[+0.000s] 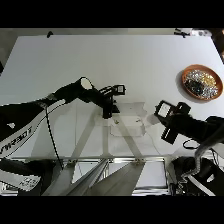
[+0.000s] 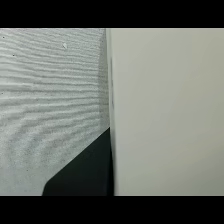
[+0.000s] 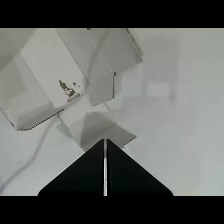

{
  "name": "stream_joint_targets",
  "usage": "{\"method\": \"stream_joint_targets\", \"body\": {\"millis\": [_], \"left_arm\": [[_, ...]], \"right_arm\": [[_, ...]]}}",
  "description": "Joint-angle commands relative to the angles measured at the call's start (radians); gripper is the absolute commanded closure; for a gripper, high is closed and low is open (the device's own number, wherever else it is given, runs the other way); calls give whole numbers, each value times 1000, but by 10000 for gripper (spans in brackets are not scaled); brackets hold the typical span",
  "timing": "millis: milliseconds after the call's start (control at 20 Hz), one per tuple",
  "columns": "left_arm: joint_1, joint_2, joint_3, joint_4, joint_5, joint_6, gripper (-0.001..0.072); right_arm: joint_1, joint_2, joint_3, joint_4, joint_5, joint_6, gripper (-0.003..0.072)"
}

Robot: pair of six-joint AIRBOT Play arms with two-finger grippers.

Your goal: Fold the box and place the chain.

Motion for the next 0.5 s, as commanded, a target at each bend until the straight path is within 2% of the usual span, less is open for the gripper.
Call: {"method": "stream_joint_targets", "body": {"millis": [0, 50, 100, 150, 200, 250, 450], "left_arm": [[0, -1, 0, 0, 0, 0, 699], [0, -1, 0, 0, 0, 0, 699], [0, -1, 0, 0, 0, 0, 699], [0, -1, 0, 0, 0, 0, 699], [0, -1, 0, 0, 0, 0, 699], [0, -1, 0, 0, 0, 0, 699], [0, -1, 0, 0, 0, 0, 699]], "right_arm": [[1, 6, -142, 134, -69, -234, 677], [1, -9, -171, 147, -66, -260, 676], [1, -27, -190, 147, -75, -264, 605], [1, -50, -211, 147, -111, -265, 327], [1, -74, -234, 148, -167, -288, 84], [1, -98, -258, 158, -226, -328, -34], [35, -169, -314, 228, -277, -547, -34]]}}
